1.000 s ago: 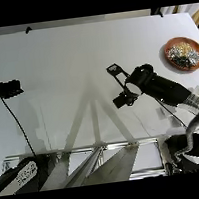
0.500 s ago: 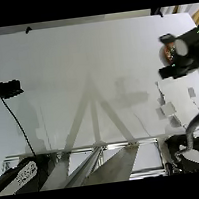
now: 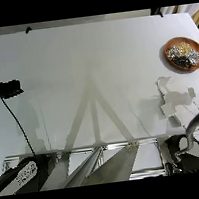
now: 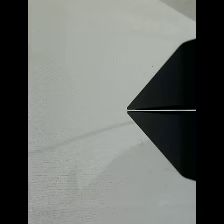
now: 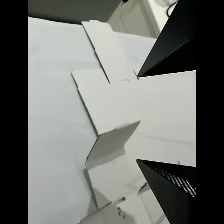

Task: Fold the box and place the chain.

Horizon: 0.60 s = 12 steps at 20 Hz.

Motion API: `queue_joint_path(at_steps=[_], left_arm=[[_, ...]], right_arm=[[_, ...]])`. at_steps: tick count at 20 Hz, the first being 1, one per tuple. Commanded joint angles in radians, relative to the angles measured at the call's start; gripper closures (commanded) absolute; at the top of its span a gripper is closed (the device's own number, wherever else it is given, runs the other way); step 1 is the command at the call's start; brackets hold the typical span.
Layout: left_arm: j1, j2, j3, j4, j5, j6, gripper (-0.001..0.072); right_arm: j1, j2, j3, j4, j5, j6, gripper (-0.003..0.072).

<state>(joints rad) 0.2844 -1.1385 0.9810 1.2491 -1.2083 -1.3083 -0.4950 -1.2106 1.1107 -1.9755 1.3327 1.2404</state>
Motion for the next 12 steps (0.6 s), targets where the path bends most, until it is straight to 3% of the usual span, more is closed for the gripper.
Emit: queue_joint_path(at_steps=[1,12], left_arm=[[0.001,0.001,0.0,0.0,0.0,0.0,0.0699],[0.001,0.001,0.0,0.0,0.0,0.0,0.0699]], right_arm=[[-0.098,-0.047,0.001,0.027,-0.016,-0.16,0.0144],[-0.097,-0.243,-0.002,0.065,0.097,-0.294,0.0144]])
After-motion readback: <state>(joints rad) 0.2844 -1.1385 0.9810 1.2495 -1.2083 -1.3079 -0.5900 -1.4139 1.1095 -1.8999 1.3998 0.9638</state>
